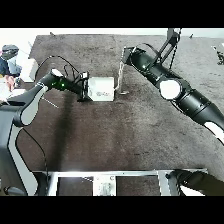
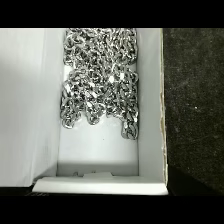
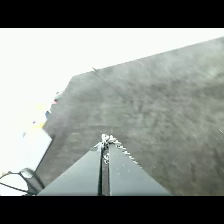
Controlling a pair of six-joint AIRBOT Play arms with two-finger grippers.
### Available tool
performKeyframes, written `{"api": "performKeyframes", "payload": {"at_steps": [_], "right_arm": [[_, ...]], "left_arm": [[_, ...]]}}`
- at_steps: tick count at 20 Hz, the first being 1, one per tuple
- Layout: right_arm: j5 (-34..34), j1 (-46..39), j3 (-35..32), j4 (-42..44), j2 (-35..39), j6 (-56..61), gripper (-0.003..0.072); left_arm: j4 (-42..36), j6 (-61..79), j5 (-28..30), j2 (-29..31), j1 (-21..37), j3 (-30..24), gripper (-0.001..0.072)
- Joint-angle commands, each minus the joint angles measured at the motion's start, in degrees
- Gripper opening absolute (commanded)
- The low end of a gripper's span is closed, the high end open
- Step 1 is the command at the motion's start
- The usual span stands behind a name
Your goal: Fold the box and place the chain.
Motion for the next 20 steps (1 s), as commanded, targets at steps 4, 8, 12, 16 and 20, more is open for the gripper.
{"api": "performKeyframes", "payload": {"at_steps": [4, 8, 12, 16, 20], "right_arm": [[6.2, 0.6, 1.4, -2.5, -4.0, -1.4, 0.001], [11.3, 1.8, 1.3, -2.4, -9.1, -0.9, 0.0018], [15.3, 2.8, 1.4, -1.7, -11.4, -2.3, 0.0181], [23.6, -0.4, 1.3, -1.7, -11.4, -9.4, 0.0182], [31.4, -6.6, 1.4, -1.9, -14.7, -16.7, 0.0293]], "left_arm": [[0.0, 0.0, 0.0, 0.0, 0.0, 0.0, 0.0344], [0.0, 0.0, 0.0, 0.0, 0.0, 0.0, 0.0344], [0.0, 0.0, 0.0, 0.0, 0.0, 0.0, 0.0344], [0.0, 0.0, 0.0, 0.0, 0.0, 0.0, 0.0344], [0.0, 0.0, 0.0, 0.0, 0.0, 0.0, 0.0344]]}}
